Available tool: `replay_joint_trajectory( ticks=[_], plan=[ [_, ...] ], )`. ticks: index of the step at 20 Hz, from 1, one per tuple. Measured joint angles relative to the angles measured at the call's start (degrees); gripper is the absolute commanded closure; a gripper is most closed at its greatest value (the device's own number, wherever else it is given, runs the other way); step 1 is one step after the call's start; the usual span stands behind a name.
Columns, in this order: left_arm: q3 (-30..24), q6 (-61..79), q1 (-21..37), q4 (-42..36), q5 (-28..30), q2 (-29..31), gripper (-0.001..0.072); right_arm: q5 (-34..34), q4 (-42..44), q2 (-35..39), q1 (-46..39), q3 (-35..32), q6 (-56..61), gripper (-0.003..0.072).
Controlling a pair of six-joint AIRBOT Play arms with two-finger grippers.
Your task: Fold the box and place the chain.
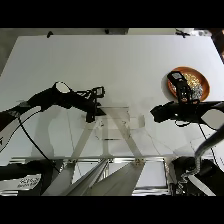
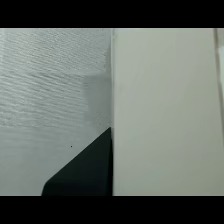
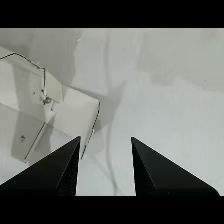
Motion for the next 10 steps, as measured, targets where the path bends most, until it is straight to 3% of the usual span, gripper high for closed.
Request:
replay_joint_trajectory(
  ticks=[10],
  plan=[
    [0.0,-0.1,0.0,0.3,-0.1,-0.2,0.0698,0.0,0.0,0.0,0.0,0.0,0.0,0.0311]
  ],
)
